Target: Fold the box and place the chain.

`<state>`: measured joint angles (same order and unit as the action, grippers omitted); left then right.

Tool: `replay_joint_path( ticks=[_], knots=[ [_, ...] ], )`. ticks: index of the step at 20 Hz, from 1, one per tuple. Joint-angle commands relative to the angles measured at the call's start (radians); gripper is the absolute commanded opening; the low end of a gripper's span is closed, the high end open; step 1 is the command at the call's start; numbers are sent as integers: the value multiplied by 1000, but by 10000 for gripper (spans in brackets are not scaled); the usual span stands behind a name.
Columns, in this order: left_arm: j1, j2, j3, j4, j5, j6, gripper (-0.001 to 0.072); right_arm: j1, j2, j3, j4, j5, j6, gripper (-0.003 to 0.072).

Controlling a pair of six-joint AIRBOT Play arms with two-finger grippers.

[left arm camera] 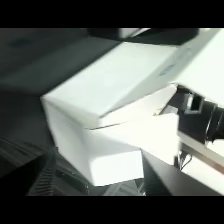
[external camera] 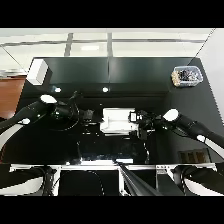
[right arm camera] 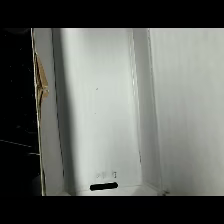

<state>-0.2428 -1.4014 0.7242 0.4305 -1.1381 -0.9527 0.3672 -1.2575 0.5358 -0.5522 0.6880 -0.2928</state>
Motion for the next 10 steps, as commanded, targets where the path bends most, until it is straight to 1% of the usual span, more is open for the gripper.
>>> replay_joint_path(
  ticks=[1,2,3,5,7,10],
  knots=[
    [-74,0,60,108,13,-128,549,1,0,0,0,0,0,395],
    [-89,0,77,153,14,-183,513,1,0,0,0,0,0,395],
    [-104,0,96,189,18,-230,492,1,0,0,0,0,0,395],
    [-130,0,126,224,25,-277,475,1,0,0,0,0,0,395],
    [-148,0,148,225,29,-299,370,1,0,0,0,0,0,395],
    [-171,0,171,286,30,-391,362,1,0,0,0,0,0,395]
  ],
)
